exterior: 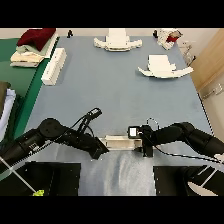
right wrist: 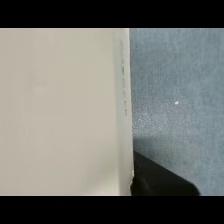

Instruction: Fold the box.

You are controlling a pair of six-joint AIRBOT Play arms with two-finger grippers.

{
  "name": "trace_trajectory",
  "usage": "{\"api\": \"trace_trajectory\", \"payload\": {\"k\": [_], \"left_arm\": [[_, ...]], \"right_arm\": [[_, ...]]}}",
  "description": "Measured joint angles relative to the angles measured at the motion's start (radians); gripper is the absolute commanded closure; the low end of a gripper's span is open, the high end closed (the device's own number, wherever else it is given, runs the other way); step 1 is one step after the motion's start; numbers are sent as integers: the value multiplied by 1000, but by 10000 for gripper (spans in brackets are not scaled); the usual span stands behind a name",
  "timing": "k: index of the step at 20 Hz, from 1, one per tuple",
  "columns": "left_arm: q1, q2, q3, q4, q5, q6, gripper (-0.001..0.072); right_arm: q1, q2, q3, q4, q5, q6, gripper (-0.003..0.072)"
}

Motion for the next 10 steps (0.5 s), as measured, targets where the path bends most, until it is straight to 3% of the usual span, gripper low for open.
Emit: {"api": "trace_trajectory", "payload": {"k": [5, 10], "left_arm": [[-21, -128, 64, -146, 180, -47, 695], [8, -221, 111, -177, 267, -85, 695]], "right_arm": [[0, 0, 0, 0, 0, 0, 170], [0, 0, 0, 0, 0, 2, 170]]}}
